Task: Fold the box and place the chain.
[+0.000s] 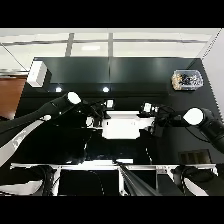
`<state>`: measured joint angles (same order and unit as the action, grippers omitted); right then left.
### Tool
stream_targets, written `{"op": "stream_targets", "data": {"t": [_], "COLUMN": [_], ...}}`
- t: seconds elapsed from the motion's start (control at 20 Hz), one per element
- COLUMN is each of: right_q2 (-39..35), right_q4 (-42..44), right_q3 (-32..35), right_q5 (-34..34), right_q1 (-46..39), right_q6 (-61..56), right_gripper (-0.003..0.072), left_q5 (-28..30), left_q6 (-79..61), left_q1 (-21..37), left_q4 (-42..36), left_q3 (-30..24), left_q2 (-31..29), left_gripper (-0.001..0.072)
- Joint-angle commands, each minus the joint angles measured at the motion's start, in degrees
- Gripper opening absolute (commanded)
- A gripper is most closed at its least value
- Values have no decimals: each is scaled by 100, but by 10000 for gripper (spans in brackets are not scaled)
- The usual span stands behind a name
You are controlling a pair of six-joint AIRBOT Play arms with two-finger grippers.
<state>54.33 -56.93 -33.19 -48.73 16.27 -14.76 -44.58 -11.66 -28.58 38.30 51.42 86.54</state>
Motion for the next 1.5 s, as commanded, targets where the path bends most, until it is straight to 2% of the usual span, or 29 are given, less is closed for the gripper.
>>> {"op": "stream_targets", "data": {"t": [0.0, 0.15, 0.55, 0.75, 0.95, 1.2, 1.45], "right_q2": [103, 234, 531, 682, 675, 295, 306], "right_q4": [356, 337, 315, 1051, 1812, 938, 1082], "right_q3": [127, 155, 367, 531, 505, 63, 11], "right_q5": [138, -109, -107, 348, 1233, 1161, 1088], "right_q1": [166, 291, 389, 769, 872, 831, 570], "right_q6": [393, 544, 800, 1014, 1080, 1095, 1298], "right_gripper": [667, 667, 667, 667, 667, 667, 667], "left_q5": [87, 94, 87, 90, 87, 90, 87], "left_q6": [160, 160, 160, 160, 160, 160, 160], "left_q1": [-46, -44, -44, -44, -44, -44, -44], "left_q4": [299, 302, 299, 299, 299, 302, 302], "left_q3": [-4, -4, -4, -4, -4, -4, -4], "left_q2": [79, 101, 101, 101, 101, 101, 101], "left_gripper": [26, 26, 26, 26, 26, 26, 27]}}
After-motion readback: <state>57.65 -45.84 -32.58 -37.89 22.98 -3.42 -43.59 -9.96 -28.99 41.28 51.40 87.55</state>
